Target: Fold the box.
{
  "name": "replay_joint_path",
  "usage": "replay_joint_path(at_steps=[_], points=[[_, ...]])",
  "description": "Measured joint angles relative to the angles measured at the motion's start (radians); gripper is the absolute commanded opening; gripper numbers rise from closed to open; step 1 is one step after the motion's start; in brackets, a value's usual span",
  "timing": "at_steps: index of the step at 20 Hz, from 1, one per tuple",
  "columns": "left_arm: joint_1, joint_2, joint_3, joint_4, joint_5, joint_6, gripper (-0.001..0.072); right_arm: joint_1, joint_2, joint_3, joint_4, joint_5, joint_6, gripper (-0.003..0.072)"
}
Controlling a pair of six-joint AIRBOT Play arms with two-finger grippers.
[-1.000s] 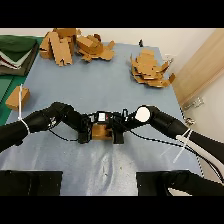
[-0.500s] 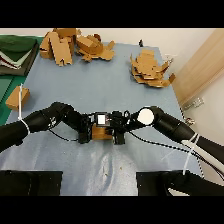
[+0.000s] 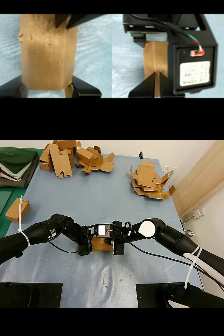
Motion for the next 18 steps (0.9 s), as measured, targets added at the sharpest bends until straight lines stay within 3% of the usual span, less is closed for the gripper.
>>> replay_joint_path(at_steps=[11, 18], points=[[0.0, 0.0, 0.0, 0.0, 0.0, 0.0, 0.0174, 0.0, -0.002, 0.0, -0.029, -0.046, 0.005, 0.009], [0.0, 0.0, 0.0, 0.0, 0.0, 0.001, 0.0174, 0.023, -0.023, -0.001, -0.01, 0.017, 0.019, 0.0089]])
